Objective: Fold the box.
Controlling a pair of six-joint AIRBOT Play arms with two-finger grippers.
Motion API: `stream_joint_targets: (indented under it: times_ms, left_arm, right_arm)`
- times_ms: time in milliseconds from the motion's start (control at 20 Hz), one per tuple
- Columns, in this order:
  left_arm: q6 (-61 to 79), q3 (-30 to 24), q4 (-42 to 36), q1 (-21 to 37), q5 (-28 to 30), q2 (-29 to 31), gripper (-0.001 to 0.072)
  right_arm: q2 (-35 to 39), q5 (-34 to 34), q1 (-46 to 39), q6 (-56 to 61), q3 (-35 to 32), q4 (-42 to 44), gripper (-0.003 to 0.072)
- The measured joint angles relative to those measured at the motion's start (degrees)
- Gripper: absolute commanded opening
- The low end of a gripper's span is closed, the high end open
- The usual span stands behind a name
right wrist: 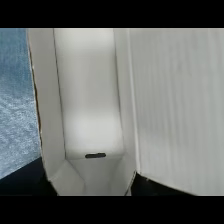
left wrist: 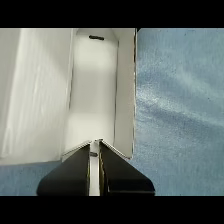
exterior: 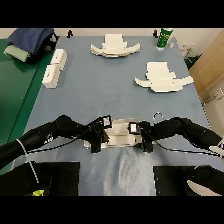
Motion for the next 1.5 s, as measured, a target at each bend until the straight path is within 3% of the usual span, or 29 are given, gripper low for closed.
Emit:
stream_joint_targets:
  times_ms: [100, 150, 450, 600, 750, 1000, 1250, 1400, 1500]
  left_arm:
    - [0.59, 0.04, -0.72, -0.13, 0.44, -0.66, 0.0469]
    - [0.66, 0.04, -1.07, -0.17, 0.57, -0.87, 0.0504]
    - [1.05, 0.11, -1.68, -0.24, 0.15, -1.29, 0.0497]
    - [-0.02, 0.11, -0.92, -0.24, -0.46, -1.07, 0.0031]
    - [-7.52, 0.15, 5.11, -0.24, -1.16, 0.9, 0.0014]
    - [-32.85, 0.5, 22.58, -0.17, -5.11, 8.98, 0.0014]
    - [-70.23, 0.85, 42.53, 0.0, -8.59, 20.33, 0.0014]
    - [-94.47, 0.79, 52.68, 1.99, -14.78, 23.19, 0.0014]
    - [-102.92, 0.44, 54.29, 4.46, -17.53, 23.28, 0.0014]
  right_arm:
    - [0.0, -0.02, 0.02, 0.02, 0.0, -0.02, 0.05]
    - [0.0, -0.02, 0.0, 0.04, 0.0, 0.0, 0.05]
    - [0.0, 0.0, 0.0, 0.02, 0.0, 0.0, 0.05]
    - [0.0, 0.0, 0.0, -0.07, 0.0, -0.02, 0.05]
    - [0.0, 0.0, 0.02, -0.07, 0.0, -0.09, 0.05]
    - [0.0, 0.0, 0.02, -0.07, 0.0, -0.04, 0.05]
    - [0.0, -0.02, 0.02, -0.04, 0.0, -0.02, 0.0501]
    - [0.0, 0.0, 0.0, -0.04, 0.0, -0.02, 0.05]
    - [0.0, -0.02, 0.0, -0.04, 0.0, -0.02, 0.05]
